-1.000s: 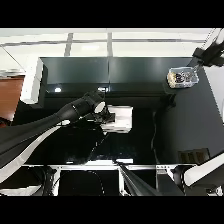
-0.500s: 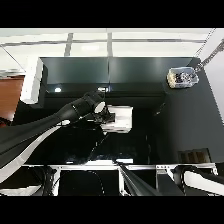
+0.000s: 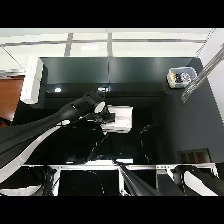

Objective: Fold the box and place the chain.

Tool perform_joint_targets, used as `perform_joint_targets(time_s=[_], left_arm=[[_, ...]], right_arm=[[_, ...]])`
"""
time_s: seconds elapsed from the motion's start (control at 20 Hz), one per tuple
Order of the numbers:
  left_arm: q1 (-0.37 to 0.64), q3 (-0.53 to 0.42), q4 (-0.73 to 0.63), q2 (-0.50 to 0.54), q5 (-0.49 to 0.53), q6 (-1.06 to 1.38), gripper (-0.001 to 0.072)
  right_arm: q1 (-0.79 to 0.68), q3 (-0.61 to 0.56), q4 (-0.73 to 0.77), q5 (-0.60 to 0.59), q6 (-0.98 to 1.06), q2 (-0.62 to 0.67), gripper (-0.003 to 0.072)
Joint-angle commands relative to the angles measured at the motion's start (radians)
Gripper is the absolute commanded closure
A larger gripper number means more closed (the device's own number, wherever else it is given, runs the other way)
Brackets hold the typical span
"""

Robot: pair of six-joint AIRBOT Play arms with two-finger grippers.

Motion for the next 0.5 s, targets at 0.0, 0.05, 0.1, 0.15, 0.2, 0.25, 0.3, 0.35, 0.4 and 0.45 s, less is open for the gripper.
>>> perform_joint_targets(time_s=[0.0, 0.05, 0.1, 0.15, 0.2, 0.25, 0.3, 0.35, 0.4, 0.45], left_arm=[[0.000, 0.000, 0.000, -0.001, 0.000, 0.000, 0.0684], [0.000, 0.000, 0.000, -0.001, 0.000, 0.000, 0.0684], [0.000, 0.000, 0.000, -0.001, 0.000, 0.000, 0.0684], [0.000, 0.000, 0.000, -0.001, 0.000, 0.000, 0.0684], [0.000, 0.000, 0.000, -0.001, 0.000, 0.000, 0.0683], [0.000, 0.000, 0.000, -0.001, 0.000, 0.000, 0.0684], [0.000, 0.000, 0.000, -0.001, 0.000, 0.000, 0.0684], [0.000, 0.000, 0.000, -0.001, 0.000, 0.000, 0.0684], [0.000, 0.000, 0.000, -0.001, 0.000, 0.000, 0.0684], [0.000, 0.000, 0.000, -0.001, 0.000, 0.000, 0.0684]], right_arm=[[0.118, -0.010, 0.097, 0.158, -0.021, 0.019, 0.0683], [0.167, -0.015, 0.097, 0.164, -0.022, 0.019, 0.0683], [0.218, -0.027, 0.097, 0.159, -0.022, 0.019, 0.0683], [0.264, -0.042, 0.097, 0.153, -0.022, 0.019, 0.0683], [0.306, -0.064, 0.097, 0.137, -0.022, 0.019, 0.0683], [0.347, -0.089, 0.097, 0.111, -0.022, 0.019, 0.0683], [0.388, -0.119, 0.097, 0.066, -0.022, 0.019, 0.0683], [0.419, -0.148, 0.097, 0.017, -0.022, 0.019, 0.0683], [0.447, -0.185, 0.097, -0.035, -0.022, 0.018, 0.0683], [0.471, -0.219, 0.097, -0.080, -0.022, 0.014, 0.0683]])
